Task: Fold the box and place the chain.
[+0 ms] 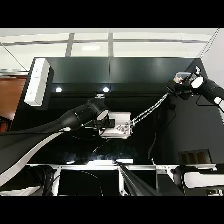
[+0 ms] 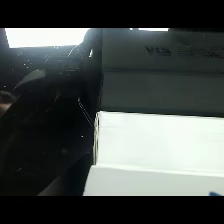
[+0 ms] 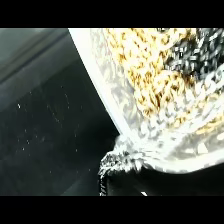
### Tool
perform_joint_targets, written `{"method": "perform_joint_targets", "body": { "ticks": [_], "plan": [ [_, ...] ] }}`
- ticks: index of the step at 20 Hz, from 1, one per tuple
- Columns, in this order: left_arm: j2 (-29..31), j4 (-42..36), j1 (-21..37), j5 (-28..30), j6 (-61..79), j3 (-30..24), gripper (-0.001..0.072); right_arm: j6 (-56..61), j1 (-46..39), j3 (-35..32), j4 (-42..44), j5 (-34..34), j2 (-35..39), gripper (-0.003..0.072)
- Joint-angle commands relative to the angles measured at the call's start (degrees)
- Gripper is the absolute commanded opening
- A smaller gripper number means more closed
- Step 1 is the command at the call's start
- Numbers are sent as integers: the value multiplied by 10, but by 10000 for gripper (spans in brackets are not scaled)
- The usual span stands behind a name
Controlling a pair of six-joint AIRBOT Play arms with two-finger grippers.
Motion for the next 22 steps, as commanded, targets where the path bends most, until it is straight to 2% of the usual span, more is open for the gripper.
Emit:
{"method": "perform_joint_targets", "body": {
  "ticks": [1, 3, 8, 10, 12, 15, 17, 22],
  "plan": [
    [0, 0, 0, 0, 0, 0, 31, -51, 0, 4, -3, 63, 27, 15],
    [0, 0, 0, 0, 0, 0, 30, -107, -1, 4, -3, 111, 80, 14],
    [0, 0, 0, 0, 0, 0, 30, -174, 0, 3, 4, 242, 273, 13],
    [0, 0, 0, 0, 0, 0, 30, -196, 0, 3, 45, 309, 339, 13],
    [0, 0, 0, 0, 0, 0, 30, -225, 3, -8, 123, 368, 391, 12],
    [0, 0, 0, 0, 0, 0, 30, -225, 51, -46, 191, 378, 444, 12],
    [0, 0, 0, 0, 0, 0, 31, -225, 101, -69, 234, 377, 450, 13],
    [0, 0, 0, 0, 0, 0, 30, -205, 222, -127, 245, 270, 449, 11]
  ]
}}
